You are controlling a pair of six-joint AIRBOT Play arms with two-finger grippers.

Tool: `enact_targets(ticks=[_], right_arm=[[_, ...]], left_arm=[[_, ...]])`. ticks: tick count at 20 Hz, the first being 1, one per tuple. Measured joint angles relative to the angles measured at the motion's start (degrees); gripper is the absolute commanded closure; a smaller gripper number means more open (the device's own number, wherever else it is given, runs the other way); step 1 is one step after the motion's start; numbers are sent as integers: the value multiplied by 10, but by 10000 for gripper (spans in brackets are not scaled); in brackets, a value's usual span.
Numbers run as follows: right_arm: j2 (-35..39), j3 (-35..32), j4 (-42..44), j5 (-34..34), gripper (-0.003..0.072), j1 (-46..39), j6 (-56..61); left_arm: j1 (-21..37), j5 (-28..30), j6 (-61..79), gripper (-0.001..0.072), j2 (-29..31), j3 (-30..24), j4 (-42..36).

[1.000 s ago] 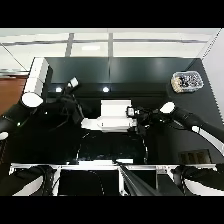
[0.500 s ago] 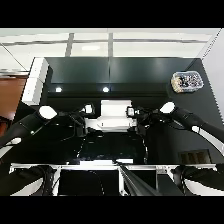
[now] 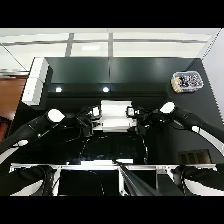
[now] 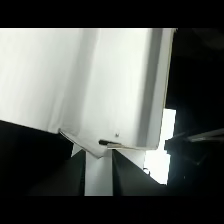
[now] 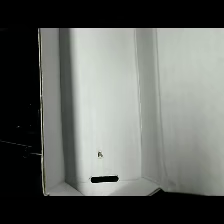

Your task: Fold the box and place the chain.

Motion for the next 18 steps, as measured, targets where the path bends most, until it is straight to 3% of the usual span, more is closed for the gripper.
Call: enact_targets(ticks=[11, 12, 14, 15, 16, 17, 18], right_arm=[[0, 0, 0, 0, 515, 0, 0], [0, 0, 0, 0, 515, 0, 0], [0, 0, 0, 0, 515, 0, 0], [0, 0, 0, 1, 515, 0, 0], [0, 0, 0, 0, 515, 0, 0], [0, 0, 0, 0, 515, 0, 0], [0, 0, 0, 0, 515, 0, 0]], left_arm=[[-2, -26, 1, 563, -51, 0, -130], [-2, -26, 1, 537, -52, 0, -134], [-3, -26, 2, 338, -54, 0, -138], [-3, -21, 2, 341, -54, 0, -140], [-3, -21, 1, 489, -55, 0, -141], [-3, -22, 1, 531, -55, 0, -141], [-3, -23, 2, 391, -55, 0, -141]])
